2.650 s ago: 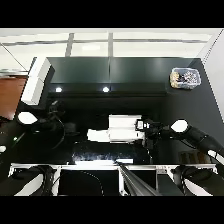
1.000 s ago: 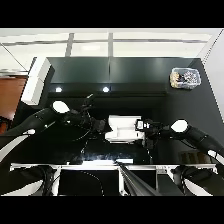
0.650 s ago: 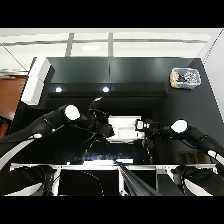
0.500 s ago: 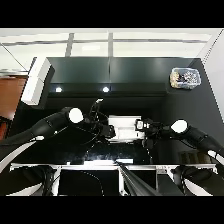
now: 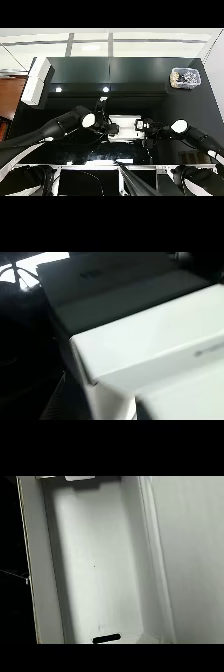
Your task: Fold the box and place the chain.
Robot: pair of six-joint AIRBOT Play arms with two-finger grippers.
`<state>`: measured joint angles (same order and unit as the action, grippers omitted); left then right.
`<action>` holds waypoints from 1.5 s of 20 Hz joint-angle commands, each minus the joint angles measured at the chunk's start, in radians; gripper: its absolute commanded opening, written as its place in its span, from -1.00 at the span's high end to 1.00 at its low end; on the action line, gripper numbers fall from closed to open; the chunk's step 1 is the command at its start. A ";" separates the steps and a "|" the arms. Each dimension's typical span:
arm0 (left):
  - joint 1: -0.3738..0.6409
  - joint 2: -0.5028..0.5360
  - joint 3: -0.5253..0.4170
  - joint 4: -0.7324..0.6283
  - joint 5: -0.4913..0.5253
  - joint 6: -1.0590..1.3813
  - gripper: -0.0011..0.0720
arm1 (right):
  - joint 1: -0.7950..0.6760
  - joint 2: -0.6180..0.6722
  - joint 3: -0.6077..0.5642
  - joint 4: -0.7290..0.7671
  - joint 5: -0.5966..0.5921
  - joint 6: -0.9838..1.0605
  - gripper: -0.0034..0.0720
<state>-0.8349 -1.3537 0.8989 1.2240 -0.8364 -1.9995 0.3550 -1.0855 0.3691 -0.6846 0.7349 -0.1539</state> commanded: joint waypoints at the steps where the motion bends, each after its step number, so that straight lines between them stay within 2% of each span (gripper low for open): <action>1: -0.014 -0.058 0.076 0.058 -0.119 -0.101 -0.33 | 0.001 0.000 0.000 0.000 -0.002 0.000 -0.35; 3: -0.016 -0.103 0.119 0.078 -0.224 -0.154 -0.33 | 0.001 0.000 0.000 0.000 -0.008 0.000 -0.35; 4: -0.019 -0.121 0.135 0.078 -0.240 -0.155 -0.33 | 0.001 0.000 0.000 0.000 -0.008 0.000 -0.35; 5: -0.024 -0.136 0.149 0.078 -0.240 -0.157 -0.21 | 0.001 0.000 0.000 0.000 -0.006 0.000 -0.35; 6: -0.032 -0.146 0.159 0.078 -0.235 -0.160 0.02 | 0.001 0.000 0.000 0.000 -0.006 0.000 -0.35; 9: -0.048 -0.152 0.166 0.077 -0.215 -0.165 0.03 | 0.001 0.000 0.000 0.000 -0.006 0.000 -0.35; 10: -0.049 -0.152 0.166 0.079 -0.215 -0.168 0.10 | 0.001 0.000 0.000 0.000 -0.006 0.000 -0.35; 11: -0.049 -0.152 0.166 0.077 -0.209 -0.174 0.24 | 0.001 0.000 0.000 0.000 -0.007 0.000 -0.35; 14: -0.049 -0.162 0.183 0.097 -0.205 -0.194 0.25 | 0.001 0.000 0.000 0.000 -0.006 0.000 -0.35; 20: -0.070 -0.211 0.222 0.132 -0.264 -0.215 0.25 | 0.001 0.000 0.000 0.000 -0.007 0.000 -0.35; 22: -0.074 -0.219 0.230 0.134 -0.268 -0.214 0.48 | 0.001 0.000 0.000 0.000 -0.006 0.000 -0.35; 25: -0.074 -0.219 0.241 0.140 -0.274 -0.214 0.72 | 0.001 0.000 0.000 0.000 -0.006 0.000 -0.35; 28: -0.074 -0.219 0.246 0.146 -0.278 -0.214 0.84 | 0.001 0.000 0.000 0.000 -0.007 0.000 -0.35; 30: -0.074 -0.219 0.246 0.145 -0.277 -0.206 0.84 | 0.001 0.000 0.000 0.000 -0.007 0.000 -0.35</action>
<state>-0.9077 -1.5719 1.1416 1.3727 -1.1088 -2.2173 0.3550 -1.0855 0.3691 -0.6849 0.7284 -0.1535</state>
